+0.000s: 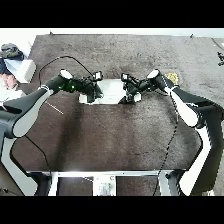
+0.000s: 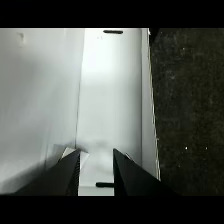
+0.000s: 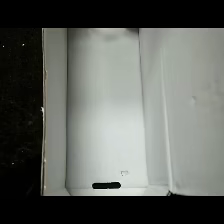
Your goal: Fold the box and place the chain.
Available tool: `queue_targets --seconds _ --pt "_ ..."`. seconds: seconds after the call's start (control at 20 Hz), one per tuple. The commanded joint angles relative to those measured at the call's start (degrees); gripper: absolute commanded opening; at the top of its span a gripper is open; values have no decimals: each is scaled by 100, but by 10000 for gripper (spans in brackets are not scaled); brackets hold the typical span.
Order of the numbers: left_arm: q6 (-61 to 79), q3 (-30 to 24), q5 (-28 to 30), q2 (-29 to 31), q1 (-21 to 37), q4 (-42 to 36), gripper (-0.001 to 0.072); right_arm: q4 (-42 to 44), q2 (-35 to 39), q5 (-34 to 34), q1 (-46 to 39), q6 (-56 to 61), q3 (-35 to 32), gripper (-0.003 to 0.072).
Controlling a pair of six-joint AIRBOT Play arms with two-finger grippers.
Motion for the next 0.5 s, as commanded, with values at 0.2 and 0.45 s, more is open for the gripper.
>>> queue_targets --seconds 0.2,0.45 --pt "-313 184 -1338 0 702 -50 12 0 -4 0 7 0 2 464" --pt "-1878 459 -1353 831 826 131 7 2 -4 0 4 0 2 464"
